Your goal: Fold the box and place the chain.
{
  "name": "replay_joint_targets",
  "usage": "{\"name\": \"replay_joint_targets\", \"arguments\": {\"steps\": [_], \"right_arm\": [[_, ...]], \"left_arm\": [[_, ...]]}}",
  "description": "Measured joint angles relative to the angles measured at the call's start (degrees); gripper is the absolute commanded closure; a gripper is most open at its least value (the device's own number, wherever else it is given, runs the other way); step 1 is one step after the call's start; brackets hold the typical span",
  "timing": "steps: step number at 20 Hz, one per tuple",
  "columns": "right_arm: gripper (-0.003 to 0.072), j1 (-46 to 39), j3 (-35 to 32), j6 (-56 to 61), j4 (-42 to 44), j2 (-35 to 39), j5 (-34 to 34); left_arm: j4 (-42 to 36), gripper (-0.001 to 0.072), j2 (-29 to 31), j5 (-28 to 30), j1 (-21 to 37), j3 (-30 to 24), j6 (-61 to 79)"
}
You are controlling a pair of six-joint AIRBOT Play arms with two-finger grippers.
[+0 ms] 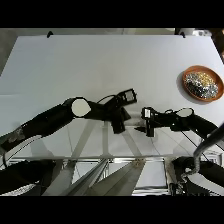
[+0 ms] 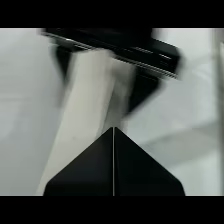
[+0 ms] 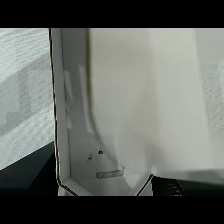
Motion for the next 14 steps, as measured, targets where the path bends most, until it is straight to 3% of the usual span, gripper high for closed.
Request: {"name": "replay_joint_targets", "arguments": {"steps": [4, 14], "right_arm": [[0.0216, 0.0, 0.0, 0.04, 0.02, 0.0, 0.02], [0.0216, 0.0, 0.0, 0.02, -0.02, 0.0, 0.04]], "left_arm": [[-0.81, 0.0701, -5.09, 8.48, 3.69, 0.0, -7.34], [-1.03, 0.07, -10.73, 5.07, 6.4, 0.0, -11.67]]}}
